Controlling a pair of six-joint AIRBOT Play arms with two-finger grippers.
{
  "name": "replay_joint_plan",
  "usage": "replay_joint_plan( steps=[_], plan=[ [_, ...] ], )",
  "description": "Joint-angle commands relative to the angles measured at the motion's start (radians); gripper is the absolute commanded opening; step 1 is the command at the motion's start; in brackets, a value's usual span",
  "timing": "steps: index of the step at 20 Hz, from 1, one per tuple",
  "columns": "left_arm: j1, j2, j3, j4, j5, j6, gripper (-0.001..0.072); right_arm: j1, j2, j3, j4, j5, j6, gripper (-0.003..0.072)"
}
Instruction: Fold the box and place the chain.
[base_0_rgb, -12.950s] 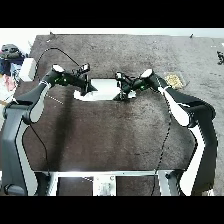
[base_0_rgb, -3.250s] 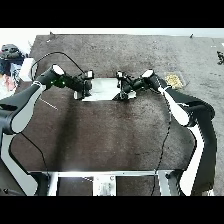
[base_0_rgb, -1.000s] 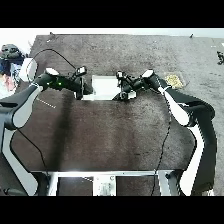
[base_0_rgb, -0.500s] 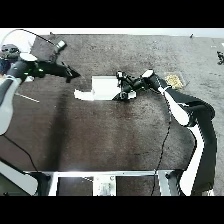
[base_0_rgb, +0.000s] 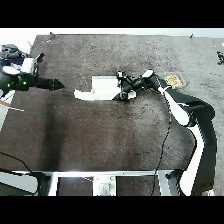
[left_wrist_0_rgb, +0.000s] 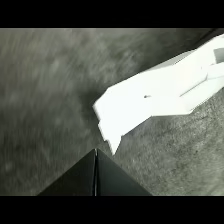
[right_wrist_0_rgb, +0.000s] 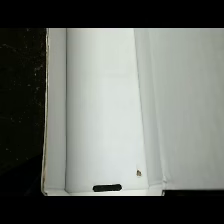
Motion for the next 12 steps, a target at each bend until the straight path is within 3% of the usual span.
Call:
replay_joint_plan(
  steps=[1,12],
  plan=[
    [0.003,-0.008,-0.084,0.000,0.029,-0.093,0.0005,0.001,-0.001,0.000,0.000,0.000,0.000,0.0412],
    [-0.136,-0.150,-0.083,-0.122,0.185,-0.097,0.0005,0.001,-0.001,0.000,0.000,0.000,0.000,0.0412]
  ],
)
